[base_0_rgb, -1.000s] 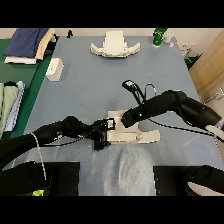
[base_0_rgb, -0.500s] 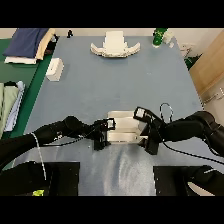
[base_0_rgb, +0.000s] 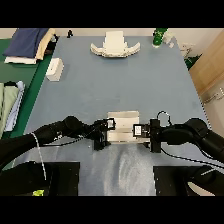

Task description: Fold the box.

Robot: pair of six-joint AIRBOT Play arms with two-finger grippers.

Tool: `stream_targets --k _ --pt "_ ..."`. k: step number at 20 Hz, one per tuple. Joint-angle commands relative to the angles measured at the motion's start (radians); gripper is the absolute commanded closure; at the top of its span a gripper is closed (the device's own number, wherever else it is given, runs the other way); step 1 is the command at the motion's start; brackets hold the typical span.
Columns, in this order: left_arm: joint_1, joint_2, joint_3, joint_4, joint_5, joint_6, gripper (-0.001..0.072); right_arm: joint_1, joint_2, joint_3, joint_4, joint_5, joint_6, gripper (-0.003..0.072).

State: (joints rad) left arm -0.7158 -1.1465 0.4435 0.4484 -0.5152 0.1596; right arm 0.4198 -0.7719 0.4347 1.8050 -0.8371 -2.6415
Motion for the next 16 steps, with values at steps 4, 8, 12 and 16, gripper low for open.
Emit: stream_targets --k 4,8,12,16 --pt "0.000 -0.001 0.000 0.000 0.000 0.000 0.0265 0.000 -0.052 -0.006 0.099 0.129 -0.130 0.0258" --pt "0.000 -0.001 0.000 0.000 0.000 0.000 0.0265 0.000 -0.052 -0.006 0.177 0.126 -0.167 0.0562" --pt "0.000 -0.001 0.000 0.000 0.000 0.000 0.0265 0.002 -0.052 -0.006 0.201 0.126 -0.180 0.0599" --pt "0.000 -0.001 0.000 0.000 0.000 0.000 0.0265 0.025 -0.074 -0.006 0.201 0.130 -0.179 0.0585"
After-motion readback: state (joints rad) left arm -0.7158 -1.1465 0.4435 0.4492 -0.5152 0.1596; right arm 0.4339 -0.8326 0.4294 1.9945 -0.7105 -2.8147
